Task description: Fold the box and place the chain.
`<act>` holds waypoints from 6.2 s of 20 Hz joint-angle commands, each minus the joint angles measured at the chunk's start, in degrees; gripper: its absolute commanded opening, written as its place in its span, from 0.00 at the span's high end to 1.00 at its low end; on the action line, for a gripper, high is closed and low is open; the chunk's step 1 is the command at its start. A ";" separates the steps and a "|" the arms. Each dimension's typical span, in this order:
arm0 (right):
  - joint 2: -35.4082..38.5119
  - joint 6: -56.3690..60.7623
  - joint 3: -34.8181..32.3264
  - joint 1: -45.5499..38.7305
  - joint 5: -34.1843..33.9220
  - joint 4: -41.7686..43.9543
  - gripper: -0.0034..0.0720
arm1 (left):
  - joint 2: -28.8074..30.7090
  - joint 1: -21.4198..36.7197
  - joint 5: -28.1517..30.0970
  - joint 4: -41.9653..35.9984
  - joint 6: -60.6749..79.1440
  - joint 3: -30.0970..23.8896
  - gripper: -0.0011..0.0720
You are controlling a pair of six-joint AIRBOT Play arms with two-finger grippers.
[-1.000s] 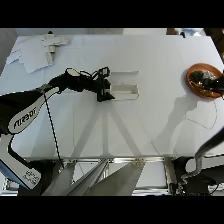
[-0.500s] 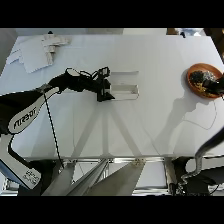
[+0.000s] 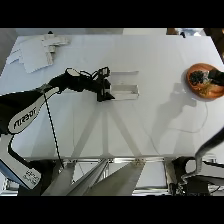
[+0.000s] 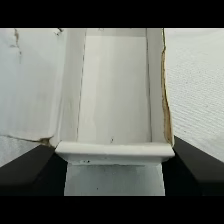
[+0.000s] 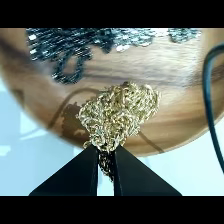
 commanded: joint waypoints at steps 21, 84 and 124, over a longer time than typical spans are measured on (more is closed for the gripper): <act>4.37 -0.11 0.02 45.83 -3.19 0.46 0.94 | 0.02 0.02 0.02 0.00 0.00 0.00 0.61; -13.62 -26.62 0.02 34.77 1.27 12.22 0.94 | 0.02 0.02 0.02 0.00 -0.02 0.00 0.61; 8.90 -28.15 0.02 47.28 -2.27 14.16 0.58 | 0.02 0.02 0.00 0.00 -0.02 0.00 0.61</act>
